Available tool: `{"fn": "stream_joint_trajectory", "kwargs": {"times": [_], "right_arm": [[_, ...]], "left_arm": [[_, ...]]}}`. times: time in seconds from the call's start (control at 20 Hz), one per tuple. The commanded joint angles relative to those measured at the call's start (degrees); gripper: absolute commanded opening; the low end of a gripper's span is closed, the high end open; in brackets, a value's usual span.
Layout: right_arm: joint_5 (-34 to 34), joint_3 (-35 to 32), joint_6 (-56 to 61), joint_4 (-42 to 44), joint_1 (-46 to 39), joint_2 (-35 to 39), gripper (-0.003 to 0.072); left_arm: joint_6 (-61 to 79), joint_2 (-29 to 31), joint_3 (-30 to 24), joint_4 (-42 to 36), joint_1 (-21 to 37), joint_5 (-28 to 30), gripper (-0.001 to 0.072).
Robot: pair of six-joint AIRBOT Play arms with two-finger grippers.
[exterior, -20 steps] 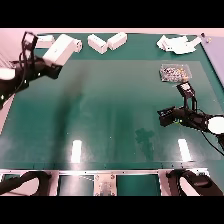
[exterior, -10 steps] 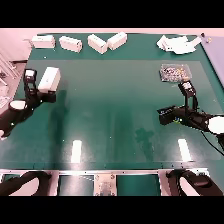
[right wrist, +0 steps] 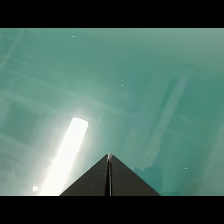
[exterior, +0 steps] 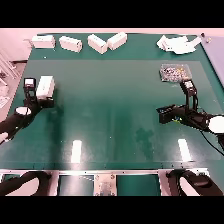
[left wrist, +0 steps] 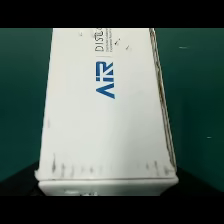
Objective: Fold the box and place the chain.
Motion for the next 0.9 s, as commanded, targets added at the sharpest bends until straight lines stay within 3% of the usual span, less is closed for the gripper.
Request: {"fn": "stream_joint_trajectory", "kwargs": {"times": [0.0,0.3,0.5,0.7,0.75,0.8,0.85], "right_arm": [[0.00,-0.02,0.00,0.33,0.02,0.02,0.0014],[0.00,0.00,0.00,1.31,0.00,0.04,0.0016],[-0.02,0.00,0.00,2.49,0.00,0.07,0.0016],[-0.42,0.04,0.24,3.78,0.00,1.03,0.0015],[-1.62,0.04,1.29,3.76,0.00,2.23,0.0014],[-3.39,0.04,1.90,3.74,0.00,3.85,0.0013],[-5.70,0.04,1.92,3.76,0.02,6.01,0.0013]], "left_arm": [[-0.26,-0.24,-0.13,0.11,0.04,3.13,0.0704],[0.04,1.22,0.02,2.49,0.04,3.13,0.0705],[0.04,11.63,0.02,3.43,0.04,-0.81,0.0703],[-0.04,21.90,0.02,3.54,0.04,-11.34,0.0673],[-0.04,24.09,0.02,3.54,0.04,-15.69,0.0444],[0.04,26.38,0.02,4.31,0.04,-20.50,0.0069],[0.13,28.68,-0.04,5.14,0.02,-24.28,0.0019]]}}
